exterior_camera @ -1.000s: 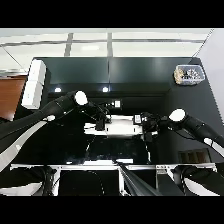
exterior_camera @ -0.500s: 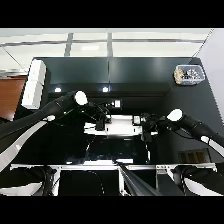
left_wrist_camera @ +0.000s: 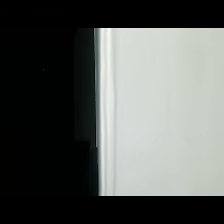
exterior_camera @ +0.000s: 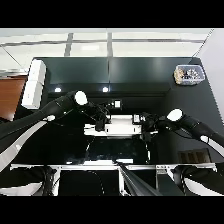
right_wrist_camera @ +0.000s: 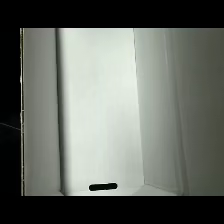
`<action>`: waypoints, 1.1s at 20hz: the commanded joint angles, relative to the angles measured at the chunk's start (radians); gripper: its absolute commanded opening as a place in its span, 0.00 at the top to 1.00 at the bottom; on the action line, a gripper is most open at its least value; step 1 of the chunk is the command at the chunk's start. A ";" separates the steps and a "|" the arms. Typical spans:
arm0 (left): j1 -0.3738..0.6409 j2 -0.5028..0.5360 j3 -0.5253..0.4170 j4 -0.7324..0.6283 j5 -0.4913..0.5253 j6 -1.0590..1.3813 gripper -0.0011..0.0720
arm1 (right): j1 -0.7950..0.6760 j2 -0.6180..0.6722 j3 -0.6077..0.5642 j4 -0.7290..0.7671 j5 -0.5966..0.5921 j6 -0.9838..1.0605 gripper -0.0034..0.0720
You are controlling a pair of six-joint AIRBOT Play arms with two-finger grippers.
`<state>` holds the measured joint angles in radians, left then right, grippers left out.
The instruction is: Fold the box and place the chain.
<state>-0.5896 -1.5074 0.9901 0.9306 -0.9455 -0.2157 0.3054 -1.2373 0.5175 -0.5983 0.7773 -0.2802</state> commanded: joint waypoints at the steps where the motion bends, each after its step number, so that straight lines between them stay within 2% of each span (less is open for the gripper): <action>1: 0.000 0.000 0.000 0.001 -0.002 0.003 0.95 | -0.017 -0.001 -0.001 -0.004 0.008 0.014 0.02; 22: 0.000 0.000 0.000 0.001 -0.001 0.003 0.95 | -0.029 -0.001 0.000 -0.005 0.023 0.003 0.02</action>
<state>-0.5896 -1.5074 0.9901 0.9306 -0.9466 -0.2134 0.2768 -1.2381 0.5175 -0.6037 0.8001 -0.2771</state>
